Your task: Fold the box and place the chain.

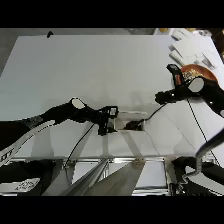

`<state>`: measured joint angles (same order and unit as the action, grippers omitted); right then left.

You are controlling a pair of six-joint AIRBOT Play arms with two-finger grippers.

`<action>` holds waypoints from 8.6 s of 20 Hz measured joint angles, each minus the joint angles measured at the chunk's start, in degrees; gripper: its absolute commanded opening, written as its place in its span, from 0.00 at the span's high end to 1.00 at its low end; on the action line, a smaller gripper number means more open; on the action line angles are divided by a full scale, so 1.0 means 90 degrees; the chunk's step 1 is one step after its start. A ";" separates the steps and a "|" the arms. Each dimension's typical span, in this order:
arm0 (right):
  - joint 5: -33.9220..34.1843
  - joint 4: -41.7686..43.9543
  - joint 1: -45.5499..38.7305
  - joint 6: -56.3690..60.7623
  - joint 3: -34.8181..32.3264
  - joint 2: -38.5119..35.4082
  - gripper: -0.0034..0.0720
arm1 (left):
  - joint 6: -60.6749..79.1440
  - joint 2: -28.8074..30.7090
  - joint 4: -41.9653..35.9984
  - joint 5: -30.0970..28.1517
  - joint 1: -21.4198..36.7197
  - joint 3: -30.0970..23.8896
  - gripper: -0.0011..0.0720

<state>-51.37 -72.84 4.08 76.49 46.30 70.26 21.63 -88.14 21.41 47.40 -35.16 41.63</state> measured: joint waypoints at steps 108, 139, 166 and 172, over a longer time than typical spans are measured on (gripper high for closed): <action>-0.1013 -0.1435 0.0041 0.1360 -0.0182 -0.1919 0.73 | 0.0000 0.0000 0.0002 0.0000 0.0000 0.0000 0.45; -0.0605 -0.1236 0.0668 0.1314 -0.1047 -0.1807 0.94 | 0.0000 0.0000 0.0002 0.0000 0.0000 0.0000 0.45; -0.0002 0.3602 0.2635 -0.0678 -0.1052 -0.3101 0.94 | -0.0002 0.0000 0.0002 0.0000 0.0000 0.0000 0.45; 0.0216 0.3026 0.3019 -0.0695 -0.1042 -0.2579 0.61 | 0.0000 0.0000 0.0002 0.0000 0.0000 0.0000 0.45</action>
<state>-49.43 -45.60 31.24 70.24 36.93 47.05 21.63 -88.14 21.43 47.40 -35.16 41.63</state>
